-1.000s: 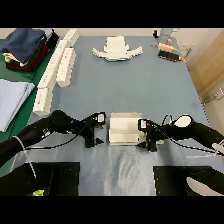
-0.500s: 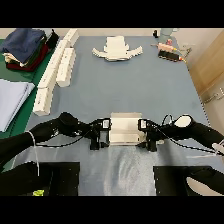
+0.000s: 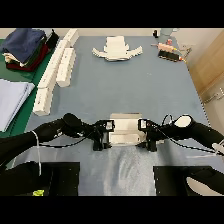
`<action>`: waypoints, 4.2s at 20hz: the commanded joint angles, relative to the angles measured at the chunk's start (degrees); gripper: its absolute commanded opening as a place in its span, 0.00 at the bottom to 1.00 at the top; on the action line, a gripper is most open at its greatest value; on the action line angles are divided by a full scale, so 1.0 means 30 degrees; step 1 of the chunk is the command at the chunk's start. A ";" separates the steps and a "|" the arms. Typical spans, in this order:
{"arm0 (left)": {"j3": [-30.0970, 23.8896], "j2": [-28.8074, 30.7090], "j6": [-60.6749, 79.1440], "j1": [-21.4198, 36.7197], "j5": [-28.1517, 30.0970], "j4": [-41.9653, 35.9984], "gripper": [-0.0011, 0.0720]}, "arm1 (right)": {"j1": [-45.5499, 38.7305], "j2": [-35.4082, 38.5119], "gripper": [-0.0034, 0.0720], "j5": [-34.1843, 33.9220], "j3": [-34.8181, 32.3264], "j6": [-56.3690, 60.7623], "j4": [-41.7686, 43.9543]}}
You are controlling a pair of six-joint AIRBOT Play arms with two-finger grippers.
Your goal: Fold the box.
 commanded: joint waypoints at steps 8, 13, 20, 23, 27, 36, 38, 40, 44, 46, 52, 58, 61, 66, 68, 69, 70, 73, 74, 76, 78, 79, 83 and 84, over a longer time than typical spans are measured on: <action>0.0044 -0.0044 -0.1705 -0.0444 0.1020 0.0794 0.96 | 0.0015 0.0015 0.85 0.0000 0.0015 0.0007 0.0007; 0.0036 -0.0058 -0.1821 -0.1042 0.1348 0.0882 0.96 | 0.0015 0.0015 0.85 0.0000 0.0015 0.0007 0.0007; 0.0036 -0.0066 -0.2280 -0.1239 0.1989 0.0882 0.56 | 0.0015 0.0015 0.85 0.0000 0.0015 0.0007 0.0007; 0.0036 -0.0066 -0.2339 -0.1239 0.2018 0.0882 0.57 | 0.0015 0.0007 0.85 0.0000 0.0015 0.0007 0.0007; 0.0036 -0.0058 -0.2339 -0.1239 0.2018 0.0874 0.56 | 0.0015 0.0015 0.85 0.0000 0.0015 0.0007 0.0007; 0.0044 -0.0058 -0.2339 -0.1239 0.1960 0.0867 0.56 | 0.0015 0.0007 0.85 0.0000 0.0015 0.0007 0.0007; 0.0044 -0.0058 -0.2339 -0.1239 0.1953 0.0867 0.56 | 0.0015 0.0007 0.85 0.0000 0.0015 0.0007 0.0007; 0.0036 -0.0058 -0.2339 -0.1239 0.1960 0.0867 0.56 | 0.0015 0.0015 0.85 0.0000 0.0015 0.0007 0.0007; 0.0044 -0.0058 -0.2339 -0.1239 0.1960 0.0867 0.56 | 0.0007 0.0015 0.86 0.0007 0.0015 0.0022 0.0015; 0.0036 -0.0058 -0.2339 -0.1239 0.1953 0.0867 0.56 | 0.0007 0.0029 1.00 0.0058 0.0015 0.0058 0.0306; 0.0036 -0.0058 -0.2339 -0.1239 0.1960 0.0867 0.56 | 0.0000 0.0699 1.00 0.0015 0.0051 0.0168 -0.1035; 0.0036 -0.0058 -0.2339 -0.1239 0.1960 0.0867 0.56 | -0.0007 0.1581 1.00 0.1887 0.0051 0.4095 -0.2987; 0.0044 -0.0058 -0.2339 -0.1239 0.1953 0.0867 0.56 | -0.0007 0.3082 1.00 0.1887 0.0051 0.6142 -0.4641; 0.0044 -0.0058 -0.2339 -0.1239 0.1953 0.0867 0.56 | -0.0007 0.6266 1.00 0.2069 0.0051 0.8932 -0.7621; 0.0044 -0.0058 -0.2339 -0.1239 0.1953 0.0867 0.56 | -0.0007 0.7512 1.00 0.2637 0.0051 0.9785 -0.7431; 0.0036 -0.0058 -0.2339 -0.1239 0.1953 0.0867 0.56 | -0.0007 0.8051 1.00 0.3133 0.0051 1.0433 -0.6747; 0.0036 -0.0058 -0.2339 -0.1239 0.1960 0.0867 0.56 | -0.0007 0.8480 1.00 0.3621 0.0051 1.1613 -0.5508; 0.0044 -0.0058 -0.2339 -0.1239 0.1960 0.0867 0.56 | 0.0000 0.9034 1.00 0.5610 0.0051 1.8884 0.0474; 0.0036 -0.0058 -0.2339 -0.1239 0.1953 0.0867 0.56 | 0.0000 0.9034 1.00 0.5574 0.0051 2.2360 0.2266; 0.0044 -0.0058 -0.2339 -0.1239 0.1953 0.0867 0.56 | 0.0000 0.8969 1.00 0.5340 0.0051 2.4873 0.4029; 0.0044 -0.0058 -0.2339 -0.1239 0.1960 0.0867 0.56 | 0.0000 0.8969 1.00 0.5129 0.0051 2.4888 0.4430; 0.0036 -0.0058 -0.2339 -0.1239 0.1960 0.0867 0.56 | 0.0000 0.8969 1.00 0.4940 0.0051 2.5281 0.4845; 0.0044 -0.0058 -0.2339 -0.1239 0.1953 0.0867 0.56 | 0.0000 0.8969 1.00 0.4539 0.0051 2.7824 0.7380; 0.0036 -0.0058 -0.2339 -0.1239 0.1953 0.0867 0.56 | 0.0000 0.8961 1.00 0.4488 0.0051 2.7838 0.7329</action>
